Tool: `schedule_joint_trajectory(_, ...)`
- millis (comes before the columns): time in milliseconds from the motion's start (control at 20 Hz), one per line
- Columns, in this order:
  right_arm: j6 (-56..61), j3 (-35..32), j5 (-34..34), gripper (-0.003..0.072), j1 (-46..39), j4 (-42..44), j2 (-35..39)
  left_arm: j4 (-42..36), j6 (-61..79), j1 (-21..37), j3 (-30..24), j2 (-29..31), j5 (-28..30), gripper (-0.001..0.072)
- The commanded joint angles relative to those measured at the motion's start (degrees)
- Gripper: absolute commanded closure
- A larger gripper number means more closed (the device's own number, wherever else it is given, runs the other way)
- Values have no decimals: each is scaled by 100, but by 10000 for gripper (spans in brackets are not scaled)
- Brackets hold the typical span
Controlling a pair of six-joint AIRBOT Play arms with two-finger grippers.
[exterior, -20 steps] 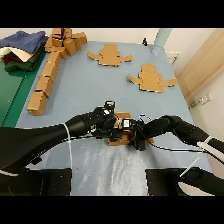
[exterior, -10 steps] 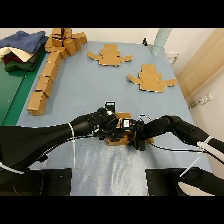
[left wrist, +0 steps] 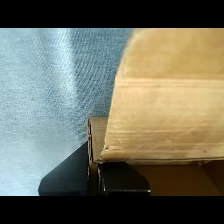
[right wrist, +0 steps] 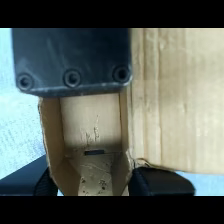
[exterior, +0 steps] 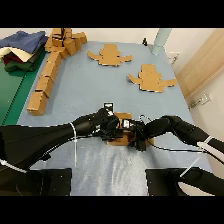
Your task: Fold the box.
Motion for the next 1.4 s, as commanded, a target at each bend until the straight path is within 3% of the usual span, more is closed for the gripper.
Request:
schedule_joint_trajectory(0, 2, 2, 22, 179, 2, 2, -2, -31, -28, -2, 2, -9, 9, 695)
schedule_joint_trajectory(150, 2, 4, 22, 179, 2, 2, -2, -52, -26, -2, 4, -9, 0, 685)
schedule_joint_trajectory(200, 2, 2, 22, 179, 2, 2, -2, -52, -26, 0, 4, -9, 2, 421)
schedule_joint_trajectory(250, 2, 2, 22, 179, 2, 2, -2, -52, -35, 4, 4, -9, 2, 94)
schedule_joint_trajectory(300, 2, 4, 22, 179, 2, 2, -2, -50, -39, 11, 4, -9, 4, 60)
schedule_joint_trajectory(550, 2, 4, 22, 179, 2, 2, -2, -28, -42, 13, 15, -11, 2, 91)
schedule_joint_trajectory(650, 2, 2, 22, 179, 2, 2, -2, -28, -24, 2, 15, -9, 15, 495)
schedule_joint_trajectory(700, 2, 2, 22, 179, 2, 0, -2, -28, -26, 0, 15, -9, 50, 651)
schedule_joint_trajectory(750, 2, 2, 22, 179, 2, 0, -2, -31, -26, 0, 15, -9, 96, 695)
schedule_joint_trajectory(1150, 2, 4, 22, 179, 2, 2, -2, -55, -26, 0, 15, -9, 109, 692)
schedule_joint_trajectory(1200, 2, 2, 22, 179, 2, 2, -2, -63, -26, 0, 20, -9, 109, 649)
schedule_joint_trajectory(1250, 2, 4, 22, 179, 2, 2, -2, -83, -26, 2, 39, -9, 94, 356)
schedule_joint_trajectory(1300, 2, 2, 22, 179, 2, 2, -2, -140, -44, 2, 70, -9, 83, 132)
schedule_joint_trajectory(1350, 2, 2, 22, 179, 2, 2, -2, -188, -44, 9, 120, -9, 37, 126)
